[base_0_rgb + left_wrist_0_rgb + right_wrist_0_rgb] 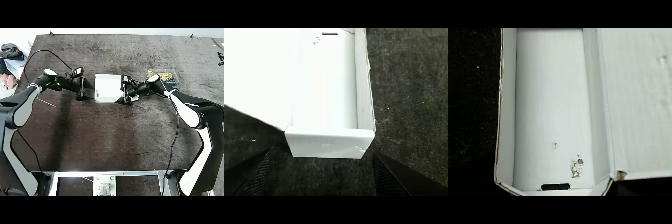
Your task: Fold the box and place the chain.
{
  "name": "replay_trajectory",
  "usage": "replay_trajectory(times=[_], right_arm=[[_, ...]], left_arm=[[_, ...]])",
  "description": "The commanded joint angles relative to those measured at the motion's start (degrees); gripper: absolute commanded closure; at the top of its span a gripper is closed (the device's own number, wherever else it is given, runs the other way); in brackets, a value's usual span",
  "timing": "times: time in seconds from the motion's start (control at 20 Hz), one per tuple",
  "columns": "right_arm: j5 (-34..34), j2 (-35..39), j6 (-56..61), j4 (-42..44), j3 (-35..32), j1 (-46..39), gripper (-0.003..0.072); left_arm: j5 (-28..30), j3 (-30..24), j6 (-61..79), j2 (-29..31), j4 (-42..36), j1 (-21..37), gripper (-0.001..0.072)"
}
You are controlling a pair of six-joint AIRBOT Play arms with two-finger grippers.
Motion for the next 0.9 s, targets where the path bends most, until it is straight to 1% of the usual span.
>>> replay_trajectory(times=[0.0,0.3,0.55,0.7,0.85], right_arm=[[0.0,0.0,0.0,0.0,0.0,0.0,0.0247],[0.0,0.0,0.0,0.0,0.0,0.0,0.0246],[0.0,0.0,0.0,0.0,0.0,0.0,0.0246],[0.0,0.0,0.0,0.0,0.0,0.0,0.0246],[0.0,0.0,0.0,0.0,0.0,0.0,0.0246]], left_arm=[[-0.2,0.1,2.3,-0.2,0.1,-0.6,-0.0008],[-0.3,0.1,5.3,-2.2,-0.5,-0.6,-0.0008],[0.3,0.4,6.7,-3.0,-2.4,-0.6,-0.0007],[-0.9,0.4,6.9,-4.2,-4.8,-0.8,-0.0007],[-0.3,0.4,7.4,-4.5,-4.9,-1.7,-0.0006]])
